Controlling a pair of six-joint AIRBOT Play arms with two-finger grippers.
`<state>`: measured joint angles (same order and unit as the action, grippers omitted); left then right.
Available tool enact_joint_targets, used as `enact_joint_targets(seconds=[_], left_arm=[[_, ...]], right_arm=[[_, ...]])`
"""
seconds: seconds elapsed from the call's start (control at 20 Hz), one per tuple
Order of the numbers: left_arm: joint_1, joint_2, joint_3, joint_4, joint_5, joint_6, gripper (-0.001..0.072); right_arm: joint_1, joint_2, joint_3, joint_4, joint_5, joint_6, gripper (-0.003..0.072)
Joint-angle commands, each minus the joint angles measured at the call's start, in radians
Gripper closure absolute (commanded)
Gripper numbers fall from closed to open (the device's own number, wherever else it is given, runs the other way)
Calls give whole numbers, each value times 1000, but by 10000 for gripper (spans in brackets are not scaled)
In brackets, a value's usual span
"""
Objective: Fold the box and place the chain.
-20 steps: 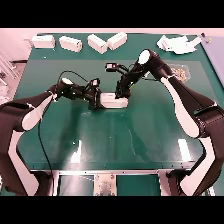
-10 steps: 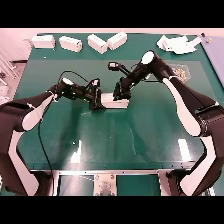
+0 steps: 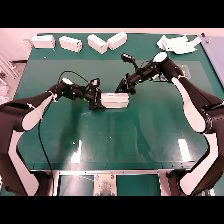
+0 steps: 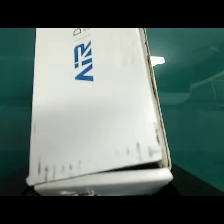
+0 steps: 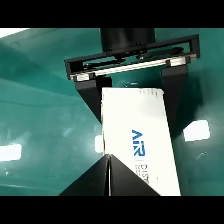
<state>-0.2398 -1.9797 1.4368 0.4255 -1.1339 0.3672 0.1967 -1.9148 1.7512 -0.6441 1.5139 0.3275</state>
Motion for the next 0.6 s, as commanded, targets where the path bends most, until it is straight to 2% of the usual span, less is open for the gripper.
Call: enact_joint_targets(seconds=[0.0, 0.55], left_arm=[[0, 1, 1, 0, 0, 0, 83], [0, 1, 1, 0, 0, 0, 83]], right_arm=[[-11, 0, -66, 43, -34, -41, 677], [12, 0, -206, 33, -60, -71, 679]])
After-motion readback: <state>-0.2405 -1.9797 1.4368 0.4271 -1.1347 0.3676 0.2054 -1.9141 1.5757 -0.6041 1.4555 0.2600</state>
